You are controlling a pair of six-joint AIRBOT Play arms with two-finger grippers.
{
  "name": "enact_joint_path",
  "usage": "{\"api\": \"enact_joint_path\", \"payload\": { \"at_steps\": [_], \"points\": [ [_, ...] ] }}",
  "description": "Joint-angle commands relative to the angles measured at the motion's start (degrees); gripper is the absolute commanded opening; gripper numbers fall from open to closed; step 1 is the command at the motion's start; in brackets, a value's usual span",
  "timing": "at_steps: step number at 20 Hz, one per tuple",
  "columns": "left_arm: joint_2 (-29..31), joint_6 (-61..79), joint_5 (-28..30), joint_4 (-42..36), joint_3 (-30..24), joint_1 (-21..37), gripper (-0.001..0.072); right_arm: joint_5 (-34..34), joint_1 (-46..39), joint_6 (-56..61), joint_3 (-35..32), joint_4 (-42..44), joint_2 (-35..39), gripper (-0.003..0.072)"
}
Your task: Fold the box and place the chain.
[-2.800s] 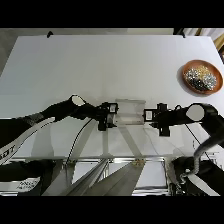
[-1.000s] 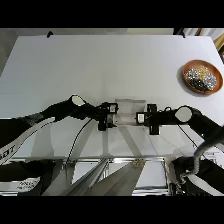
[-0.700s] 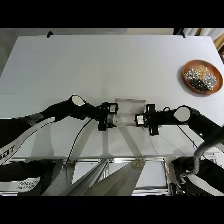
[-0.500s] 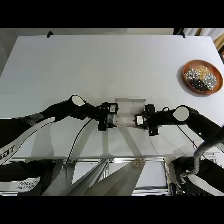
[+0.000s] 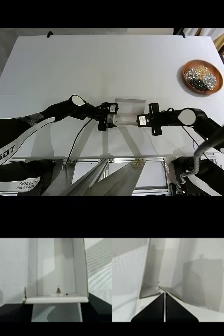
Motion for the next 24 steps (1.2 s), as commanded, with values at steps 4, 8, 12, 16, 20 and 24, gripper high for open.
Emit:
{"api": "enact_joint_path", "payload": {
  "at_steps": [4, 8, 12, 16, 20, 24],
  "points": [
    [0.00, 0.09, 0.00, 0.04, 0.02, 0.04, 0.0256, 1.07, -3.43, 37.66, 0.02, -4.55, 14.62, 0.0013],
    [0.00, 0.07, 0.00, 0.04, 0.02, 0.04, 0.0256, 0.87, -11.82, 67.41, 0.02, -15.80, 18.18, 0.0014],
    [0.00, 0.07, 0.00, 0.04, 0.02, 0.04, 0.0256, 5.11, -22.69, 90.01, 0.02, -21.49, 14.78, 0.0013],
    [0.00, 0.07, -0.02, 0.04, 0.02, 0.04, 0.0256, 10.51, -24.37, 88.37, 0.02, -19.02, 6.12, 0.0013],
    [0.00, 0.07, -0.02, 0.04, 0.02, 0.04, 0.0256, 10.93, -19.76, 81.00, 0.02, -7.74, -1.29, 0.0013],
    [0.00, 0.07, 0.00, 0.04, 0.02, 0.04, 0.0256, 10.45, -16.63, 81.00, 0.02, -7.96, -6.73, 0.0013]
  ]
}}
